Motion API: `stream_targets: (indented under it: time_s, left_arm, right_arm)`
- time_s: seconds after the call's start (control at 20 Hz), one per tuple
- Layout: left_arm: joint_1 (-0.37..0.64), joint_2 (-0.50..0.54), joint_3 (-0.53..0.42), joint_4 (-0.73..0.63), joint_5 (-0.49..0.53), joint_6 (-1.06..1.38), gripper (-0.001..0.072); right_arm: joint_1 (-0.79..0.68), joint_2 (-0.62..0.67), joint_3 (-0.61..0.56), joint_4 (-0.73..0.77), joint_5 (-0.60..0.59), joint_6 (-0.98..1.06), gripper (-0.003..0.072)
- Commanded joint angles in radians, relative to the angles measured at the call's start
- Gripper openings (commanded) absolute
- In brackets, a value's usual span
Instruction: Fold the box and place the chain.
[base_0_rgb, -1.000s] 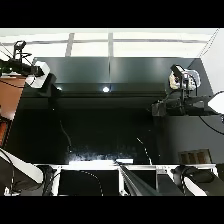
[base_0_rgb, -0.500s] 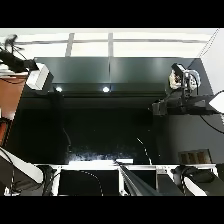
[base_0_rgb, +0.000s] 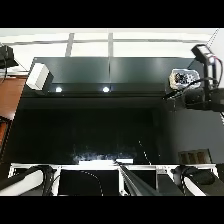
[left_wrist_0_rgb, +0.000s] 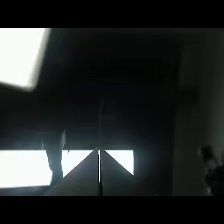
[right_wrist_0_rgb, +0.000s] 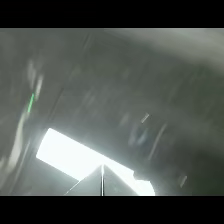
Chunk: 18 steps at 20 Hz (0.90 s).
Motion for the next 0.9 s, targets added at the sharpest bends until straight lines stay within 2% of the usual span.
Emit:
stream_targets:
  time_s: [0.0,0.05,0.15,0.2,0.3,0.5,0.85]
  left_arm:
    - [-0.121,0.452,-0.483,-0.097,0.302,0.113,0.0033]
    - [-0.159,0.564,-0.620,-0.094,0.319,0.138,0.0033]
    - [-0.193,0.725,-0.838,-0.094,0.340,0.135,0.0033]
    - [-0.193,0.785,-0.914,-0.093,0.355,0.135,0.0033]
    - [-0.189,0.876,-1.008,-0.093,0.383,0.135,0.0033]
    - [-0.190,0.954,-1.053,-0.098,0.357,0.134,0.0033]
    - [-0.190,0.956,-1.053,-0.097,0.357,0.134,0.0033]
  right_arm:
    - [0.012,0.142,-0.199,-0.101,-0.366,0.000,0.0011]
    - [0.012,0.169,-0.289,-0.101,-0.451,-0.001,0.0012]
    - [0.012,0.173,-0.446,-0.125,-0.571,-0.001,0.0015]
    - [0.011,0.173,-0.500,-0.151,-0.601,-0.001,0.0017]
    - [0.012,0.173,-0.529,-0.161,-0.581,-0.001,0.0019]
    - [0.012,0.173,-0.529,-0.153,-0.547,-0.001,0.0019]
    - [0.012,0.173,-0.529,-0.153,-0.547,-0.001,0.0019]
